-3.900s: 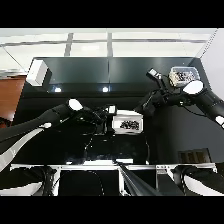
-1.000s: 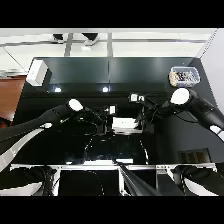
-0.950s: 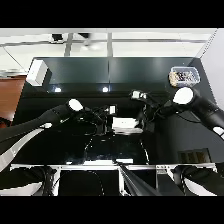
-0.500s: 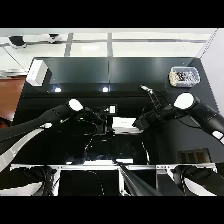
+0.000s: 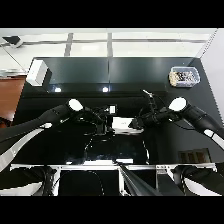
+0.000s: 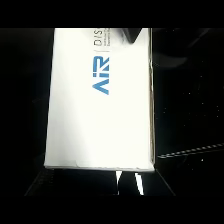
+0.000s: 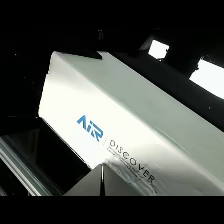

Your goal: Fold the box and place the chain.

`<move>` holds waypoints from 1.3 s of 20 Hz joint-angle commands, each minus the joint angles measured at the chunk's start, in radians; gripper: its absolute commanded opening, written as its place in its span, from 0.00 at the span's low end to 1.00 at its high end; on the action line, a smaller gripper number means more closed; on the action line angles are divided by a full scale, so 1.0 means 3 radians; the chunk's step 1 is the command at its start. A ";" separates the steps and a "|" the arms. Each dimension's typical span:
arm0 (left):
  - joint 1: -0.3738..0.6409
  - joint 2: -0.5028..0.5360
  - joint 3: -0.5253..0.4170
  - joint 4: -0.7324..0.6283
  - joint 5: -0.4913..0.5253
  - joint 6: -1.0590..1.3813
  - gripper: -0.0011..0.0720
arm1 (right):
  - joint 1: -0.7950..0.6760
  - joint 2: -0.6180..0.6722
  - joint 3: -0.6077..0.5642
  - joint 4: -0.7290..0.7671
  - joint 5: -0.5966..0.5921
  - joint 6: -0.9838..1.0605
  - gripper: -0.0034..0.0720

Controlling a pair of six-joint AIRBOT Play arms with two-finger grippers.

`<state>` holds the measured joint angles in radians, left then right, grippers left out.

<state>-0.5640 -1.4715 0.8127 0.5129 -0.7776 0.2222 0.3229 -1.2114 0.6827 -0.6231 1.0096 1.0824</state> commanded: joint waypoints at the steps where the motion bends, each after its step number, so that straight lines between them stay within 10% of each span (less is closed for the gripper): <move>1: -0.0001 0.0000 0.0004 -0.0001 0.0000 -0.0001 0.54 | 0.0004 -0.0015 -0.0013 -0.0018 -0.0037 -0.0011 0.07; 10: 0.0001 0.0061 0.0043 0.0305 -0.0276 -0.0427 0.55 | -0.0626 0.0529 0.0451 -0.0042 0.0674 -0.0181 0.07; 13: 0.0020 0.0286 0.0111 0.0947 -0.0404 -0.1048 0.99 | -0.1306 0.0830 0.0514 -0.0248 0.0985 -0.0181 0.07; 20: 0.0033 0.0792 0.0189 0.0842 -0.0376 -0.1364 0.99 | -0.2359 0.0982 0.0342 -0.0865 0.1268 -0.0182 0.07; 26: -0.0570 0.0118 0.0782 0.0816 -0.0080 -0.1367 0.99 | -0.2360 0.0982 0.0031 -0.0678 0.1104 -0.0230 0.07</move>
<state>-0.6613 -1.3487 0.9657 0.7624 -0.8433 -0.1806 -0.3702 -0.9192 0.7280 -0.8440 1.3506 1.0210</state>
